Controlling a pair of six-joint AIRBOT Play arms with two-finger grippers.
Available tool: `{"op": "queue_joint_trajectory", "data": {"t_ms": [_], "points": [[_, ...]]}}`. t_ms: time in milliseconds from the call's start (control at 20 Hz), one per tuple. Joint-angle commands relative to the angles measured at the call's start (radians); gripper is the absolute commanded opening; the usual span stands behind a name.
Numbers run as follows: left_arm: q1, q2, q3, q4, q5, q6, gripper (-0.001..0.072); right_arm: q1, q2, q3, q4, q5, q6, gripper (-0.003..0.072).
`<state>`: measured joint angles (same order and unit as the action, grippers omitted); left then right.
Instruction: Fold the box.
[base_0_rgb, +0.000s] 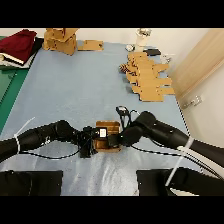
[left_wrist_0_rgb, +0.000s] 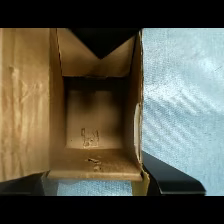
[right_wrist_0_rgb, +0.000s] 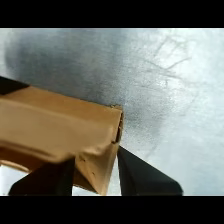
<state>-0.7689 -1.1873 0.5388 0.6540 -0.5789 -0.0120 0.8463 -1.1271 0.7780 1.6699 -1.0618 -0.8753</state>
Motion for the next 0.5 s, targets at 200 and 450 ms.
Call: {"op": "queue_joint_trajectory", "data": {"t_ms": [200, 450], "points": [[0.0, 0.001, 0.0, 0.0, 0.0, 0.0, 0.0452, 0.072, -0.181, 0.115, -0.106, -0.159, 0.277, 0.0313], [0.0, 0.001, 0.0, 0.0, 0.0, 0.0, 0.0452, 0.08, -0.18, 0.118, -0.118, -0.159, 0.283, 0.0004]]}}
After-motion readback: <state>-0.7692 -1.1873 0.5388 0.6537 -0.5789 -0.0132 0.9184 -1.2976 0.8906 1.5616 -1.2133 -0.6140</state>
